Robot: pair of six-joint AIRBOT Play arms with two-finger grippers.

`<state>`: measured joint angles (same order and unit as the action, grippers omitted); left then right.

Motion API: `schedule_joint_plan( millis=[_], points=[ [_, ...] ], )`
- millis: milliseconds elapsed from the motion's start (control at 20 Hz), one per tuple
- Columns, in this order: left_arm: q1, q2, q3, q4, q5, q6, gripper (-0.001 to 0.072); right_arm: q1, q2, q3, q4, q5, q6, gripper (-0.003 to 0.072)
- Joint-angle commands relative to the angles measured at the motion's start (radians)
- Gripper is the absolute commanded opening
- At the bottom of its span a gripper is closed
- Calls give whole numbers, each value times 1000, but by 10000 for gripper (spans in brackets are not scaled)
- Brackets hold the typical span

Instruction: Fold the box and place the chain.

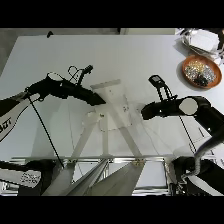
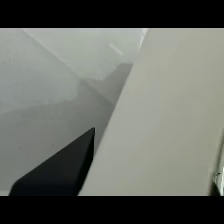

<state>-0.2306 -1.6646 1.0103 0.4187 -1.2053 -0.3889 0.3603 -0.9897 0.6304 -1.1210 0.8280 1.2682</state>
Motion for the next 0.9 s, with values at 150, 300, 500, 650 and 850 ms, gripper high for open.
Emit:
schedule_joint_plan(
  millis=[150, 300, 500, 650, 850],
  points=[
    [-12, 3, 1, 35, -26, 103, 5, 1, 1, 0, 1, 6, 23, 7],
    [-48, 36, 5, 82, -17, 125, 3, 1, 11, 1, 0, 50, 37, 62],
    [-157, 95, 42, 227, -25, 193, 6, -33, 95, 6, -10, 159, 41, 235],
    [-235, 119, 42, 233, -13, 360, 6, -75, 186, 6, -62, 262, 41, 235],
    [-263, 90, 41, 204, 96, 366, 2, -88, 234, 6, -98, 343, 41, 235]
  ],
)
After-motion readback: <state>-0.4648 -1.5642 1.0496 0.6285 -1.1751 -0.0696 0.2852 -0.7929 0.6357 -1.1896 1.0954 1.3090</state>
